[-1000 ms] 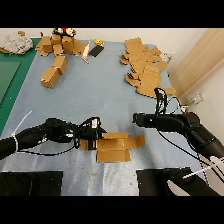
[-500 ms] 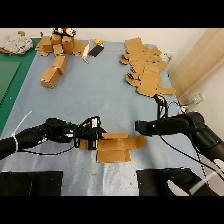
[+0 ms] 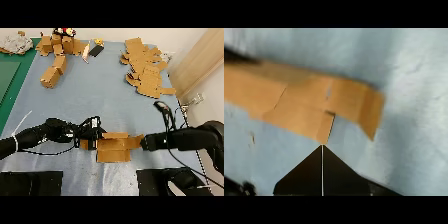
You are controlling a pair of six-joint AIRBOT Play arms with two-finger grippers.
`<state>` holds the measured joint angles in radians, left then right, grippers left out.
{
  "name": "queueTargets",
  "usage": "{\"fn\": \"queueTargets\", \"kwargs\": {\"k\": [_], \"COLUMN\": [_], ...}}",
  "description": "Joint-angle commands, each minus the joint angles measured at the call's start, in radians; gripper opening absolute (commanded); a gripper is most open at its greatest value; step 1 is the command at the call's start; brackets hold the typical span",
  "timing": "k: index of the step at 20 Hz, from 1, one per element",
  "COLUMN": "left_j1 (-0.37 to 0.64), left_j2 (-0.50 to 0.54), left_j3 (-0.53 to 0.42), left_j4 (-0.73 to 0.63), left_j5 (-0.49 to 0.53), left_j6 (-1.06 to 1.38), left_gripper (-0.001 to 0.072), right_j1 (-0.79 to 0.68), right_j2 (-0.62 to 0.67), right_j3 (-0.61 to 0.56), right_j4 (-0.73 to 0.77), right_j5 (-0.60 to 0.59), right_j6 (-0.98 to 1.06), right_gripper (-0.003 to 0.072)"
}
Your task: Fold the box.
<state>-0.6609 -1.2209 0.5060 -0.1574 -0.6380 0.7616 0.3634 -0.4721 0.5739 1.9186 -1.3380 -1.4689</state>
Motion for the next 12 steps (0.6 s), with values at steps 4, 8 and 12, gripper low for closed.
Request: {"fn": "queueTargets", "kwargs": {"k": [4, 8, 12], "left_j1": [0.000, 0.000, 0.000], "left_j2": [0.001, 0.001, 0.001], "left_j3": [0.000, 0.000, 0.000], "left_j4": [0.000, 0.000, 0.000], "left_j5": [0.000, 0.000, 0.000], "left_j6": [0.000, 0.000, 0.000], "left_gripper": [0.0014, 0.0013, 0.0014], "right_j1": [0.274, 0.543, 0.866], "right_j2": [0.074, 0.009, 0.027], "right_j3": [-0.092, -0.148, -0.217], "right_j4": [-0.126, -0.287, -0.486], "right_j5": [0.087, 0.268, 0.303], "right_j6": [-0.286, -0.259, -0.081], "right_gripper": [0.0003, 0.0003, 0.0003]}}
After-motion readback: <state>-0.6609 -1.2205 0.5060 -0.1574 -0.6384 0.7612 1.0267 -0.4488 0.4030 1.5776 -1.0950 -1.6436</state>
